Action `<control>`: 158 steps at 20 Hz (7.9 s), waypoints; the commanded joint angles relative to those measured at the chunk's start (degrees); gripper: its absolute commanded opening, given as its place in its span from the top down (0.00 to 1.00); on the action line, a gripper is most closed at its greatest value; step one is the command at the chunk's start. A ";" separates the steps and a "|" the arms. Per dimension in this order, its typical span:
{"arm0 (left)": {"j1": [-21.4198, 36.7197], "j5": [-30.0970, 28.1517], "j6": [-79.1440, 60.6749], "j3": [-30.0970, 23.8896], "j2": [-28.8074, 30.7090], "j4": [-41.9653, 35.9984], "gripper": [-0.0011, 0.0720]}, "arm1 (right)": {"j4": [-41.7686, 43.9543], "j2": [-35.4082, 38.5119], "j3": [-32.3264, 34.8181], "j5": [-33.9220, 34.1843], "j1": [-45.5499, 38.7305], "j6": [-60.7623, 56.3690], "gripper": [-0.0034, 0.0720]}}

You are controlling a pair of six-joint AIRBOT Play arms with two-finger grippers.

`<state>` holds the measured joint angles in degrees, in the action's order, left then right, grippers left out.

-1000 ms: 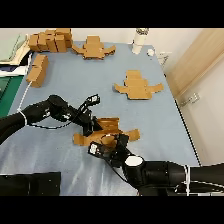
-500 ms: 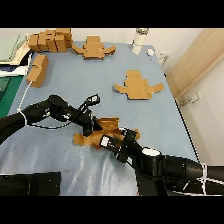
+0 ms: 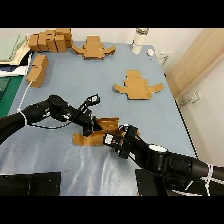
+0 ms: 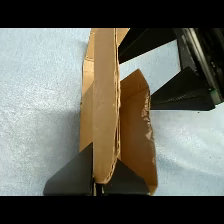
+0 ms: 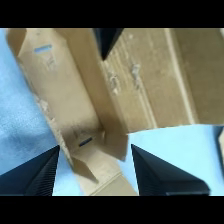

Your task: Fold the box.

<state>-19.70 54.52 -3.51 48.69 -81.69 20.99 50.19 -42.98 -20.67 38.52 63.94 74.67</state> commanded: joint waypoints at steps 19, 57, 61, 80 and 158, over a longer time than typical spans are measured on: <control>0.04 -0.02 -0.02 0.00 -0.02 0.02 0.97 | 73.64 -16.26 -9.64 7.04 -36.85 94.64 0.00; 0.04 -0.02 -0.02 0.00 -0.02 0.00 0.97 | 72.48 -19.91 -9.73 4.44 -36.83 95.27 0.20; 0.04 -0.02 -0.02 0.00 -0.02 0.00 0.97 | 72.15 -19.91 -9.73 4.50 -36.83 95.21 0.20; 2.49 -0.02 16.46 0.66 1.42 3.74 0.24 | 72.08 -19.91 -9.73 4.50 -36.83 95.19 0.33; -1.05 -14.58 -22.82 -22.77 15.47 -8.15 0.66 | 72.08 -19.80 -9.79 4.48 -36.83 95.21 0.33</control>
<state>-20.40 40.32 -24.95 25.69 -65.69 12.95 122.28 -62.83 -30.44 43.00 27.14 169.88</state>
